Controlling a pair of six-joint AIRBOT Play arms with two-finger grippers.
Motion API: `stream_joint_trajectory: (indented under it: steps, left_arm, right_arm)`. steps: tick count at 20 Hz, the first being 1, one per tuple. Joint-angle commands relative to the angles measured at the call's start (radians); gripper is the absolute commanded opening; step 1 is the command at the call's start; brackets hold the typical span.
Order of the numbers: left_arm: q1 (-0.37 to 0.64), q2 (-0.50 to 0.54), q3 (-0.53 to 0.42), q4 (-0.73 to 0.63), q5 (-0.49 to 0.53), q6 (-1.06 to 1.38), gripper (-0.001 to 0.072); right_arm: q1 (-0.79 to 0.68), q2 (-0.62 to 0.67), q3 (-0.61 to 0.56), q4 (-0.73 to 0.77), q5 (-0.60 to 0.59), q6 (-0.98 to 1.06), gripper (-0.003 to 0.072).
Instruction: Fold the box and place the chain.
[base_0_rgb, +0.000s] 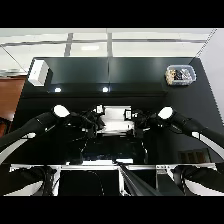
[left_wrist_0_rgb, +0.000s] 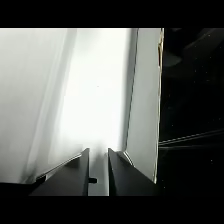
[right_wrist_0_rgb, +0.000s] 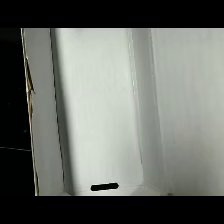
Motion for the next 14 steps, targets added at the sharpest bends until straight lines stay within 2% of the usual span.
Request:
stream_joint_trajectory:
  steps: [1, 2, 4, 5, 6, 7, 8, 9, 11, 12, 13, 14]
  left_arm:
    - [-0.003, -0.016, 0.000, -0.010, -0.005, -0.008, 0.0102]
    - [-0.003, -0.016, 0.000, -0.009, -0.007, -0.008, 0.0026]
    - [-0.004, -0.016, 0.000, -0.007, -0.010, -0.008, 0.0040]
    - [-0.004, -0.016, 0.000, -0.007, -0.009, -0.008, 0.0245]
    - [-0.003, -0.016, 0.000, -0.006, -0.011, -0.008, 0.0376]
    - [-0.003, -0.016, 0.001, 0.003, -0.014, -0.008, 0.0318]
    - [-0.004, -0.014, 0.001, 0.021, -0.026, -0.007, 0.0050]
    - [-0.004, -0.013, 0.001, 0.028, -0.033, -0.011, 0.0042]
    - [-0.003, -0.013, 0.002, 0.029, -0.046, -0.012, 0.0355]
    - [0.002, -0.008, 0.009, 0.056, -0.066, -0.025, 0.0266]
    - [0.011, 0.003, 0.023, 0.112, -0.091, -0.074, 0.0018]
    - [0.027, 0.021, 0.043, 0.183, -0.131, -0.169, 0.0024]
  right_arm:
    - [0.000, 0.000, 0.001, 0.001, 0.000, 0.000, 0.0066]
    - [0.000, 0.000, 0.001, 0.000, 0.000, 0.000, 0.0066]
    - [0.000, 0.000, 0.001, 0.000, 0.000, 0.000, 0.0066]
    - [0.000, 0.000, 0.001, 0.000, 0.000, 0.000, 0.0066]
    - [0.000, 0.000, 0.001, 0.000, 0.000, 0.000, 0.0066]
    - [0.000, 0.000, 0.001, 0.000, 0.000, 0.000, 0.0066]
    - [0.000, 0.000, 0.001, 0.000, 0.000, 0.000, 0.0066]
    - [0.000, 0.000, 0.001, 0.000, 0.000, 0.000, 0.0066]
    - [0.000, 0.000, 0.001, 0.000, 0.000, 0.000, 0.0066]
    - [0.000, 0.000, 0.001, 0.000, 0.000, 0.000, 0.0066]
    - [0.000, 0.000, 0.001, 0.000, 0.000, 0.000, 0.0066]
    - [0.000, 0.000, 0.001, 0.000, 0.000, 0.000, 0.0066]
